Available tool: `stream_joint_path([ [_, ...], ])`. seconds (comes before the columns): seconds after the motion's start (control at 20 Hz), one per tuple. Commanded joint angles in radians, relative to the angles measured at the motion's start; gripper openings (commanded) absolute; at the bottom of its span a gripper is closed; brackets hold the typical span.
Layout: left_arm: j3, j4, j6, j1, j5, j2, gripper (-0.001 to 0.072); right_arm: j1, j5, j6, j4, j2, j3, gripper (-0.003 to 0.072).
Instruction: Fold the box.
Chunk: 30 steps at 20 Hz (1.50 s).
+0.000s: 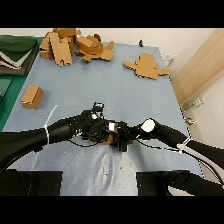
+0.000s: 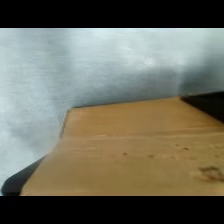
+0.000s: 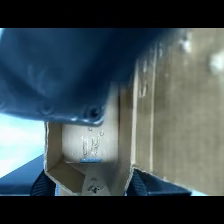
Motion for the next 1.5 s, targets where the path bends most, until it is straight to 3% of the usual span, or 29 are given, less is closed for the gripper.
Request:
stream_joint_path([
  [0.0,0.001,0.005,-0.017,0.002,-0.026,0.001,0.0428,0.000,0.000,0.006,0.004,-0.001,0.000,0.0515],
  [0.35,0.006,-0.011,-0.017,0.010,-0.071,0.008,0.0429,0.000,0.000,0.006,0.004,-0.001,0.000,0.0515],
  [0.95,0.006,-0.018,-0.008,0.097,-0.060,0.174,0.0430,0.000,0.000,0.006,0.004,-0.001,0.000,0.0515],
  [1.25,0.006,-0.017,0.050,0.146,-0.151,0.261,0.0430,0.000,0.000,0.006,0.004,-0.001,0.000,0.0515],
  [1.35,0.006,-0.002,0.129,0.178,-0.237,0.303,0.0426,0.000,0.000,0.006,0.004,-0.001,0.000,0.0515],
  [1.4,0.006,0.029,0.169,0.200,-0.313,0.319,0.0349,0.000,0.000,0.006,0.004,-0.001,0.000,0.0515],
  [1.45,0.006,0.080,0.232,0.226,-0.406,0.332,0.0122,0.000,0.000,0.006,0.004,-0.001,0.000,0.0515],
])
